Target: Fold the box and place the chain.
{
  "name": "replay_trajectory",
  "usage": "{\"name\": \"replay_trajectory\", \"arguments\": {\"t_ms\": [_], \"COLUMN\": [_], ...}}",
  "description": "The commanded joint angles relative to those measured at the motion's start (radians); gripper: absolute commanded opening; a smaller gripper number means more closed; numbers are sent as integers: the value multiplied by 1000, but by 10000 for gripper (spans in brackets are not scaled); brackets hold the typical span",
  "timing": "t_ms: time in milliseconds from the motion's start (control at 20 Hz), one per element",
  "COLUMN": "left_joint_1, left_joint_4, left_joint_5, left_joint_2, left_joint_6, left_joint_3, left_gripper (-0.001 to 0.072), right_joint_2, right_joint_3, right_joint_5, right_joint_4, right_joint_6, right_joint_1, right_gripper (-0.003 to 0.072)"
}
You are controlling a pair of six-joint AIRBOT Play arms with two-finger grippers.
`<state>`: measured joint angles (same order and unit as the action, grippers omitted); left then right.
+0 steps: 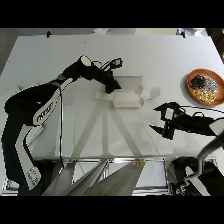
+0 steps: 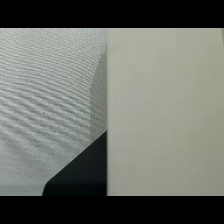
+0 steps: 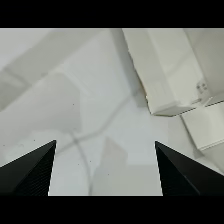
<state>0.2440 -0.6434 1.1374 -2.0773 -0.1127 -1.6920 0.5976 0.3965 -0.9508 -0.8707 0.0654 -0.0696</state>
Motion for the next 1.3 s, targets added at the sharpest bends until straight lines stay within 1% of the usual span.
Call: {"name": "replay_trajectory", "arguments": {"t_ms": [0, 150, 300, 500, 600, 700, 800, 850, 950, 1250], "left_joint_1": [0, 0, 0, 0, 0, 0, 0, 0, 0, 0], "left_joint_4": [0, 0, 0, 0, 0, 0, 0, 0, 0, 0], "left_joint_5": [0, 0, 0, 0, 0, 0, 0, 0, 0, 0], "left_joint_2": [0, 0, 0, 0, 0, 0, 0, 0, 0, 0], "left_joint_6": [0, 0, 0, 0, 0, 0, 0, 0, 0, 0], "left_joint_3": [0, 0, 0, 0, 0, 0, 0, 0, 0, 0], "left_gripper": [9, 9, 9, 9, 9, 9, 9, 9, 9, 9], "right_joint_2": [172, 344, 475, 566, 600, 611, 611, 611, 612, 615], "right_joint_3": [-31, -30, -29, -29, -29, -28, -26, -21, 2, 62], "right_joint_5": [225, 422, 527, 526, 525, 518, 521, 522, 521, 546], "right_joint_4": [86, 255, 467, 689, 845, 979, 1081, 1122, 1173, 1182], "right_joint_6": [-109, -305, -493, -765, -885, -987, -1091, -1133, -1148, -1142], "right_joint_1": [31, 66, 70, 70, 70, 70, 69, 69, 69, 65], "right_gripper": [693, 693, 693, 693, 693, 693, 693, 693, 693, 693]}}
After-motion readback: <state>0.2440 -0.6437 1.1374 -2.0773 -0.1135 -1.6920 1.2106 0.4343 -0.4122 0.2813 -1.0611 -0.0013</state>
